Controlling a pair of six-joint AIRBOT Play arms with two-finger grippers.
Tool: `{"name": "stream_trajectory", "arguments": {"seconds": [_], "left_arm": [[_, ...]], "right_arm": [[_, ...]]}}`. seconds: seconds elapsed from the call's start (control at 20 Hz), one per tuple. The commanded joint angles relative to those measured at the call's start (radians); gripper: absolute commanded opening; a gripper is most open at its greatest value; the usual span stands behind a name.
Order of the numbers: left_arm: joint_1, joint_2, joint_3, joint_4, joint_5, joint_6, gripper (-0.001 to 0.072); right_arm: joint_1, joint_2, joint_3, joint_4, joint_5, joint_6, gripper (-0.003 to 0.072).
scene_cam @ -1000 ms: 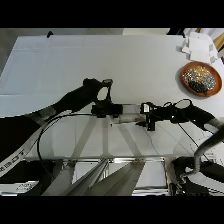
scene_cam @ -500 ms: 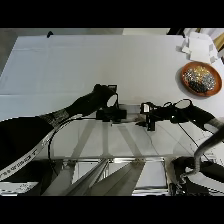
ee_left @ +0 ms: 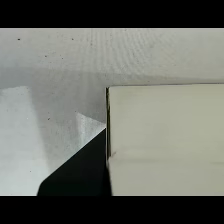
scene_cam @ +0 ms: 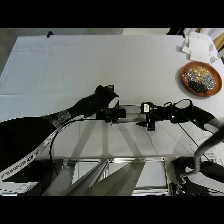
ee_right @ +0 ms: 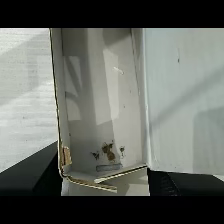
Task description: Fold the box and place the chain.
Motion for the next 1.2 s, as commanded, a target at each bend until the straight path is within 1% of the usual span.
{"name": "stream_trajectory", "arguments": {"seconds": [0.0, 0.05, 0.1, 0.2, 0.25, 0.6, 0.7, 0.85, 0.9, 0.95, 1.0, 1.1, 1.15], "left_arm": [[-0.001, -0.003, 0.001, 0.006, 0.01, -0.008, 0.0003], [-0.001, -0.002, 0.001, 0.007, 0.01, -0.007, 0.0009], [-0.001, -0.002, 0.001, 0.006, 0.01, -0.007, 0.004], [0.0, -0.002, 0.001, 0.007, 0.01, -0.007, 0.0222], [0.0, -0.002, 0.001, 0.007, 0.01, -0.006, 0.0231], [0.003, 0.0, 0.028, 0.048, -0.002, -0.003, 0.0226], [0.001, -0.002, 0.028, 0.061, -0.009, 0.001, 0.0203], [-0.005, -0.012, 0.028, 0.07, -0.018, 0.0, 0.0192], [-0.008, -0.017, 0.028, 0.07, -0.018, 0.0, 0.0119], [-0.011, -0.022, 0.028, 0.07, -0.018, 0.0, 0.0074], [-0.014, -0.026, 0.028, 0.069, -0.018, 0.0, 0.0069], [-0.019, -0.028, 0.028, 0.07, -0.018, 0.0, 0.0003], [-0.019, -0.028, 0.028, 0.07, -0.018, 0.0, 0.0003]], "right_arm": [[0.0, 0.0, 0.0, 0.0, 0.0, 0.0, 0.0403], [0.0, 0.0, 0.0, 0.0, 0.0, 0.0, 0.0403], [0.0, 0.0, 0.0, 0.0, 0.0, 0.0, 0.0403], [0.0, 0.0, 0.0, 0.0, 0.0, 0.0, 0.0403], [0.0, 0.0, 0.0, 0.0, 0.0, 0.0, 0.0403], [0.0, 0.0, 0.0, 0.0, 0.0, 0.0, 0.0403], [0.0, 0.0, 0.0, 0.0, 0.0, 0.0, 0.0403], [0.0, 0.0, 0.0, 0.0, 0.0, 0.0, 0.0403], [0.0, 0.0, 0.0, 0.0, 0.0, 0.0, 0.0403], [0.0, 0.0, 0.0, 0.0, 0.0, 0.0, 0.0403], [0.0, 0.0, 0.0, 0.0, 0.0, 0.0, 0.0403], [0.0, 0.0, 0.0, 0.0, 0.0, 0.0, 0.0403], [0.0, 0.0, 0.0, 0.0, 0.0, 0.0, 0.0403]]}}
